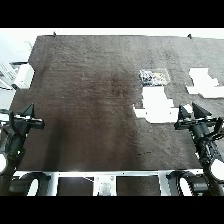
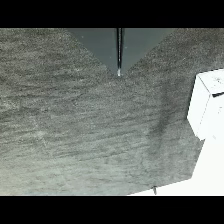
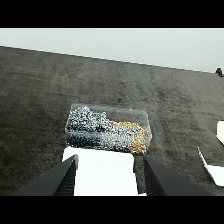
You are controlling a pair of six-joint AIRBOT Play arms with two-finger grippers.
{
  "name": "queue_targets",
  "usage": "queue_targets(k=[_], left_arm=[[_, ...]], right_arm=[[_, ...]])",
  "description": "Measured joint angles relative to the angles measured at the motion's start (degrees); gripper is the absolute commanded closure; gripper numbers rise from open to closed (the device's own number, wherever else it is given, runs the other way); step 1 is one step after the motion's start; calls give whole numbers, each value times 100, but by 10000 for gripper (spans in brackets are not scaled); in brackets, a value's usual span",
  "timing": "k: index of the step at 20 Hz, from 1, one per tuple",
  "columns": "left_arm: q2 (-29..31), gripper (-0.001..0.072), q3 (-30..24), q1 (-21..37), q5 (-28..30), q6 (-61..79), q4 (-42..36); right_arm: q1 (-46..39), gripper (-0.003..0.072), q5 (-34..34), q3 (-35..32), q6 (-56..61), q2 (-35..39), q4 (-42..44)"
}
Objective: Fold the box and place the chain.
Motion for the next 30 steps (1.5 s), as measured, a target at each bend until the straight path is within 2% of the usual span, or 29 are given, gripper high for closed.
queue_targets(k=[9,12,15,18,20,23,25,28,30], left_arm=[[0,689,0,0,0,0,0],[0,689,0,0,0,0,0],[0,689,0,0,0,-2,-2],[0,689,0,0,0,-2,0],[0,689,0,0,0,0,0],[0,689,0,-2,0,-2,0],[0,689,0,-2,0,-2,0],[0,689,0,0,0,-2,0],[0,689,0,-2,0,-2,0]], right_arm=[[-4,221,9,208,-7,-243,-4],[-225,222,-66,654,-9,-907,-4],[-780,221,48,1346,-7,-2004,-4],[-1530,220,632,2094,15,-3252,-90],[-2076,221,1290,2594,260,-4048,-332],[-2811,248,2439,3425,1117,-5080,-1255],[-3141,186,3016,3921,1759,-5547,-2059],[-3499,189,3779,4682,2549,-6081,-3053],[-3685,189,4454,5265,2833,-6518,-3427]])
